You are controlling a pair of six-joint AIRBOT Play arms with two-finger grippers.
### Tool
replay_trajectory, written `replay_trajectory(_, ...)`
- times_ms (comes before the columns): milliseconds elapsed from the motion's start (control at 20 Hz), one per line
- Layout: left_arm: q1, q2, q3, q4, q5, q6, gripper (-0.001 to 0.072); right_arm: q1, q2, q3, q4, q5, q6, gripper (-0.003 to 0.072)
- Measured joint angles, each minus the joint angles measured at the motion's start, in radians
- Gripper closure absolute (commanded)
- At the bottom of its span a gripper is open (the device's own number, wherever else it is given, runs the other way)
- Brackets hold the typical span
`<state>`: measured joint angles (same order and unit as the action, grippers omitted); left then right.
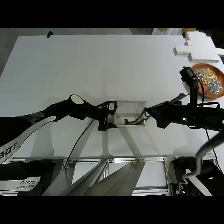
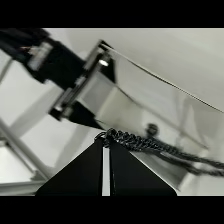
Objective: Fold the box and place the chain.
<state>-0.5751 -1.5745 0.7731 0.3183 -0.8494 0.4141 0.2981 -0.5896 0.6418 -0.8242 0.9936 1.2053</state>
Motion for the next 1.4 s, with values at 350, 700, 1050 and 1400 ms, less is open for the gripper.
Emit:
replay_trajectory(350, 0.000, 0.000, 0.000, 0.000, 0.000, 0.000, 0.0677, 0.208, -0.150, 0.000, 0.014, -0.159, -0.035, 0.0669)
replay_trajectory(700, 0.000, 0.000, 0.000, 0.000, 0.000, 0.000, 0.0677, 0.242, -0.288, 0.004, -0.070, -0.161, -0.028, 0.0450)
replay_trajectory(1050, 0.000, 0.000, 0.000, 0.000, 0.000, 0.000, 0.0677, 0.012, -0.283, 0.080, -0.166, -0.005, -0.025, 0.0669)
replay_trajectory(1400, 0.000, 0.000, 0.000, 0.000, 0.000, 0.000, 0.0677, -0.159, -0.333, 0.040, -0.348, 0.022, -0.488, 0.0669)
